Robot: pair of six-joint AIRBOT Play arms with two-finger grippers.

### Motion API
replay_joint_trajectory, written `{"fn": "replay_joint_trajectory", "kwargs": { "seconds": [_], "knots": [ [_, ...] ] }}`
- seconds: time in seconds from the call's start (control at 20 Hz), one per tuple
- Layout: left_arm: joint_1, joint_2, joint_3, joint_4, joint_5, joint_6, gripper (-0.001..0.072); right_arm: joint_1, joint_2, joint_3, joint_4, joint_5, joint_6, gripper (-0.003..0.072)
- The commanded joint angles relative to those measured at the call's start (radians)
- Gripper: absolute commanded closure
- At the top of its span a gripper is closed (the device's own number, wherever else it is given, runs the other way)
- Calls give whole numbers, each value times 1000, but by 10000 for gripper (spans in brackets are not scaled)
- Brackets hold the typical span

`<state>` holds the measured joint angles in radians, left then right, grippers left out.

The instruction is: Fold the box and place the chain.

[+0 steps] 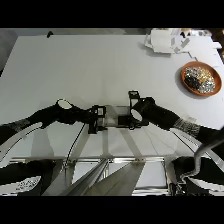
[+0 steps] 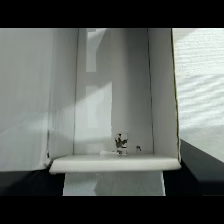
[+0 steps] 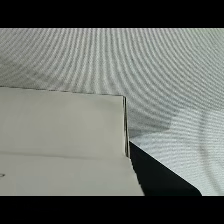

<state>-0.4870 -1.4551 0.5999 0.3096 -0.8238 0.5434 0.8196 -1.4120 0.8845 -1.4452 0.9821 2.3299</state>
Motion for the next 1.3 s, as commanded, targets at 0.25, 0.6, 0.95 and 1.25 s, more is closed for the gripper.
{"fn": "replay_joint_trajectory", "kwargs": {
  "seconds": [0.25, 0.6, 0.95, 1.25],
  "knots": [
    [-1, 0, 1, -3, -3, -2, 560, -2, 45, 1, -74, 66, 4, 418],
    [-1, 0, 1, -3, -3, -2, 560, -26, 54, 1, -105, 97, 3, 358],
    [-1, 0, 1, -3, -3, -2, 560, -37, 40, 0, -116, 94, 2, 446],
    [-1, 0, 1, -3, -3, -2, 560, -34, 27, -2, -83, 73, -14, 669]
  ]
}}
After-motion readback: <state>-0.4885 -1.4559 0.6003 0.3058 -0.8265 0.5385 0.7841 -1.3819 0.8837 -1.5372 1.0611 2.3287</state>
